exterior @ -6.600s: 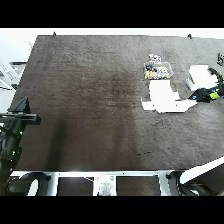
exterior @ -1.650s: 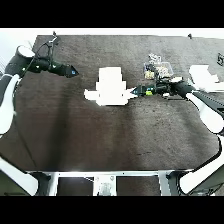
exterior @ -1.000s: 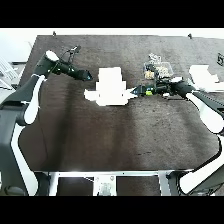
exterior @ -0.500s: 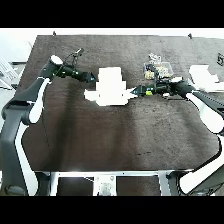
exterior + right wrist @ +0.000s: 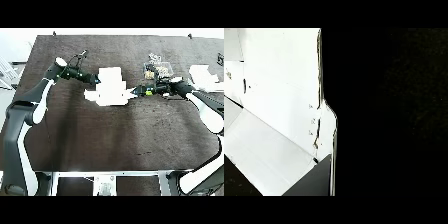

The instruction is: Fold the box and place the chain.

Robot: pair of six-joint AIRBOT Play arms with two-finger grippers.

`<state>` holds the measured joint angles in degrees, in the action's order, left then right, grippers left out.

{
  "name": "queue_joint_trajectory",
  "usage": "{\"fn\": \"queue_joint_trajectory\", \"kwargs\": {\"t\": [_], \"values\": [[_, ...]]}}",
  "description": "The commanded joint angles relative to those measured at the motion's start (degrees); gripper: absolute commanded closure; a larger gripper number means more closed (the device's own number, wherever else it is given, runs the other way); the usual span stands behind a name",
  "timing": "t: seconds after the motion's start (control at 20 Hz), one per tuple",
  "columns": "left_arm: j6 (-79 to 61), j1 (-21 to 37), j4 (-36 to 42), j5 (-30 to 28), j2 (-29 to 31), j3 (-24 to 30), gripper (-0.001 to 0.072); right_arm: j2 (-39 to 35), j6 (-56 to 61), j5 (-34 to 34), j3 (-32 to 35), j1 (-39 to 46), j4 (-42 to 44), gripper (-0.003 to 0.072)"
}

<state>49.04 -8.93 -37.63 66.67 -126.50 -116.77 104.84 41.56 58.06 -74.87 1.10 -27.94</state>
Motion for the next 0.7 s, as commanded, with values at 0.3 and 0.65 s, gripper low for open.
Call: {"fn": "queue_joint_trajectory", "kwargs": {"t": [0.3,0.65], "values": [[-1.05,-0.48,2.03,0.85,-1.16,-0.02,0.0168,0.02,0.02,0.0,-0.04,-0.09,0.0,0.0676],[-1.07,-0.83,4.11,1.44,-1.68,-0.02,0.0197,0.02,0.02,0.0,-0.04,-0.07,0.0,0.0677]]}}
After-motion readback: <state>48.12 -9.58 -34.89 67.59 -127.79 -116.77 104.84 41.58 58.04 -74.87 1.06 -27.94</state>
